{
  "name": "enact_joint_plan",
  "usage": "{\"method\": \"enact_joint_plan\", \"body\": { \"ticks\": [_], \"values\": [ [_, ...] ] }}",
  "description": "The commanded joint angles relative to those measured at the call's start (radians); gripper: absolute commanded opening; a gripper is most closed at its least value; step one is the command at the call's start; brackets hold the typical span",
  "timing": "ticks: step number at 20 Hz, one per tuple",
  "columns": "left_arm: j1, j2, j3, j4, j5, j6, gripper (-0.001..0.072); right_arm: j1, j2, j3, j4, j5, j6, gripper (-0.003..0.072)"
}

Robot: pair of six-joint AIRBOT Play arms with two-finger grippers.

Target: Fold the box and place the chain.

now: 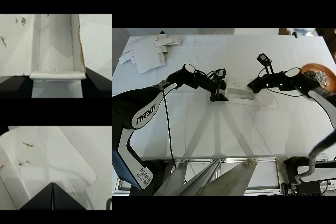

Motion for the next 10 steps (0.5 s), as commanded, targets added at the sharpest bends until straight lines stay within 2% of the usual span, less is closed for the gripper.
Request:
{"method": "enact_joint_plan", "body": {
  "ticks": [1,5,8,10],
  "values": [
    [0.001,0.000,0.000,0.000,0.000,-0.001,0.0011,-0.004,0.053,0.003,0.005,0.002,0.016,0.0006],
    [0.001,0.000,0.000,0.000,0.000,-0.001,0.0011,-0.049,0.198,0.005,-0.025,0.031,0.016,0.0007],
    [0.001,0.000,0.000,0.000,0.000,-0.001,0.0011,-0.069,0.294,0.005,-0.196,0.092,-0.035,0.0016],
    [0.001,0.000,0.000,0.000,0.000,-0.001,0.0011,-0.070,0.329,0.005,-0.340,0.170,-0.070,0.0106]
  ]
}}
